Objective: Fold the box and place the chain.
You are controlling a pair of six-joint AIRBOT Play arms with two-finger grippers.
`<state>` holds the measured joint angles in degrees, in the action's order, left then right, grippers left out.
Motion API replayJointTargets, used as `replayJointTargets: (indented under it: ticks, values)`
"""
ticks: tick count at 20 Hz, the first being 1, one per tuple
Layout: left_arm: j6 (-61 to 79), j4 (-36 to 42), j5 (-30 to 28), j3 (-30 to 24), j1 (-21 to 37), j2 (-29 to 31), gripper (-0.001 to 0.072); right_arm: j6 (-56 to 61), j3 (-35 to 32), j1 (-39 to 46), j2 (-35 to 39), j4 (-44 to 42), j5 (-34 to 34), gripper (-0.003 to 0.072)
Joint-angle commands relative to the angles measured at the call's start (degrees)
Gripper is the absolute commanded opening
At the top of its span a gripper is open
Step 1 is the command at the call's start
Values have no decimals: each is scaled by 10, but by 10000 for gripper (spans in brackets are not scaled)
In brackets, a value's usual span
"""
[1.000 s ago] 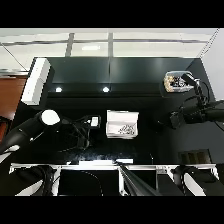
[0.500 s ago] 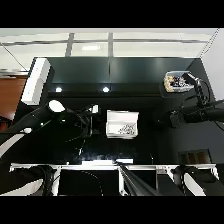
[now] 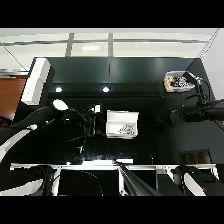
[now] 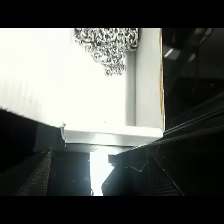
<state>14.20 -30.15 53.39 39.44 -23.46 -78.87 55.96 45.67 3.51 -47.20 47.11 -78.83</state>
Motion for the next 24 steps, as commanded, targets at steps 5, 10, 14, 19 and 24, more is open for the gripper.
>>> replayJointTargets:
  ticks: [5, 10, 14, 19, 24]
  values:
    - [8, 0, 6, 1, -22, -7, 713, 0, 0, -1, 0, 0, 11, 443]
    - [6, 3, 1, 2, -23, -7, 714, 0, 0, -1, 0, 0, 11, 443]
    - [6, 6, -5, 2, -24, -7, 714, 0, 0, -1, 0, 0, 12, 443]
    - [6, 6, -9, 2, -28, -7, 714, 0, 0, -1, 0, -1, 19, 443]
    - [6, 3, -10, 2, -32, -8, 714, 0, 0, -1, 0, -1, 20, 444]
